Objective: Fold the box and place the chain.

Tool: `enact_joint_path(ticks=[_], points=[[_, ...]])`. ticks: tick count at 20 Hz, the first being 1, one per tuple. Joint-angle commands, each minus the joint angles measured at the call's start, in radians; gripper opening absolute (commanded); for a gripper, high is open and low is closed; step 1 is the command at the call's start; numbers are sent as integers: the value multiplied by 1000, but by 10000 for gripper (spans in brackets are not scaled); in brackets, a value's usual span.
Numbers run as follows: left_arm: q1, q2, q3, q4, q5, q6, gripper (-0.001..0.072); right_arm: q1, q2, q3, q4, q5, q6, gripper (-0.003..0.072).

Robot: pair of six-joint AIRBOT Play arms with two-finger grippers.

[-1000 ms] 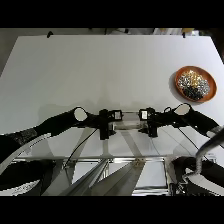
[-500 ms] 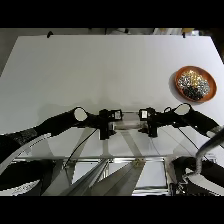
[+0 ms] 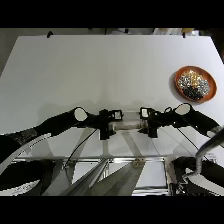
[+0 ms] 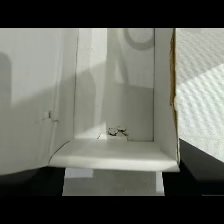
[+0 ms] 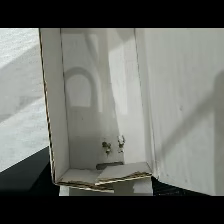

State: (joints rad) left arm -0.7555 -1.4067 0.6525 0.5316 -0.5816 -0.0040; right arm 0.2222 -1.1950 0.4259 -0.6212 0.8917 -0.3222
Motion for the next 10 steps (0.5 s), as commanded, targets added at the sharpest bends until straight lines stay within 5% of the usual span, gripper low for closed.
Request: enact_joint_path(ticks=[1, 4, 5, 6, 10], points=[[0, 0, -1, 0, 2, 0, 252, 1, 0, 0, 24, 15, 3, 354], [0, 0, -1, 0, 2, 0, 252, 1, 0, 0, 15, 26, 12, 369], [0, -1, -1, 0, 1, 0, 252, 1, 1, 0, 15, 34, 12, 482], [0, -1, -1, 0, 2, 0, 252, 1, 4, 0, 14, 35, 19, 696], [0, 0, -1, 0, 2, 0, 252, 0, 66, 0, -156, 40, 193, 688]])
